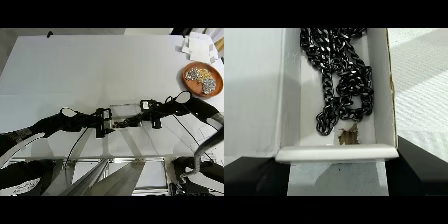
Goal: Fold the box and place the chain.
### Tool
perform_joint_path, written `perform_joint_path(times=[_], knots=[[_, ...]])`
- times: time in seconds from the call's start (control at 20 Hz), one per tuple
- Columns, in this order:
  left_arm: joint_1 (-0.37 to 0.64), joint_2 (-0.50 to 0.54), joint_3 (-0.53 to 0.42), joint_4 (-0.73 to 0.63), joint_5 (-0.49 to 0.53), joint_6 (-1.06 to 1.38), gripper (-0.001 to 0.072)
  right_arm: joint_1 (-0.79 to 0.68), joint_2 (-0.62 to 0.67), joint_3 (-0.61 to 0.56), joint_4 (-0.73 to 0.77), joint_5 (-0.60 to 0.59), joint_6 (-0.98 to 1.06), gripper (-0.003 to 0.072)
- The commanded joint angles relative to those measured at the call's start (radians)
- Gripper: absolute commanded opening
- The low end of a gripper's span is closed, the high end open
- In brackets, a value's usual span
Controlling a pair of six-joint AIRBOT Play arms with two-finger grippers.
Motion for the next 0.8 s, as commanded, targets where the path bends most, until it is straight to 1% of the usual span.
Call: perform_joint_path(times=[0.0,0.25,0.55,0.75], knots=[[0.000,0.000,0.000,0.000,0.001,0.000,0.0069,-0.031,0.006,-0.001,-0.004,0.043,0.026,0.0013],[0.000,0.000,0.000,0.000,0.001,0.000,0.0069,-0.112,0.054,-0.001,0.013,0.093,0.112,0.0012],[0.000,0.000,0.000,0.000,0.000,0.000,0.0069,-0.113,0.117,-0.004,0.160,0.203,0.130,0.0012],[0.000,0.000,0.000,0.000,0.001,0.000,0.0069,-0.113,0.158,-0.005,0.163,0.209,0.130,0.0012]])
